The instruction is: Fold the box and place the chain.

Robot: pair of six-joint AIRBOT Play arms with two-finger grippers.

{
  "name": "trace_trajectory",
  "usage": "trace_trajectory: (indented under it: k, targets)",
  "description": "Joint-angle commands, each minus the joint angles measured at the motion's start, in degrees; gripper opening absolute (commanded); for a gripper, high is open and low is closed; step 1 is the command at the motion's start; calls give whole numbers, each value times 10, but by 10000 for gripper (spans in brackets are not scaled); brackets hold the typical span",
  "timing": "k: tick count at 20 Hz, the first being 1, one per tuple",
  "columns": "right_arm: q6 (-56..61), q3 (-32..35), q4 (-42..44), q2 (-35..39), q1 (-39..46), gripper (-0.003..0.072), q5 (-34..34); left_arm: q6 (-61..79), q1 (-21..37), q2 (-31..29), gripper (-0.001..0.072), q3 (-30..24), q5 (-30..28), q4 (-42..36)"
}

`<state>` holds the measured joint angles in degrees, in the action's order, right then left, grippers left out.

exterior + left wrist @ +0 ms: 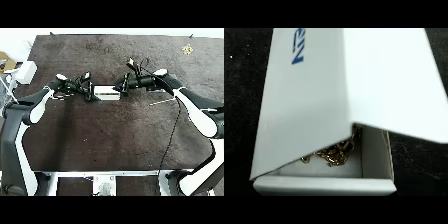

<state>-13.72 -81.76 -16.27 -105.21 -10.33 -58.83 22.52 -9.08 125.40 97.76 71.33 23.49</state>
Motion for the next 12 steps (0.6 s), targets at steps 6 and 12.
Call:
trace_trajectory:
  k: [6,12]
  targets:
    - [-78,10,14,-3,-27,334,14,0,0,0,346,0,0,0]
    - [-107,6,-4,-21,-46,334,76,0,0,0,346,0,0,0]
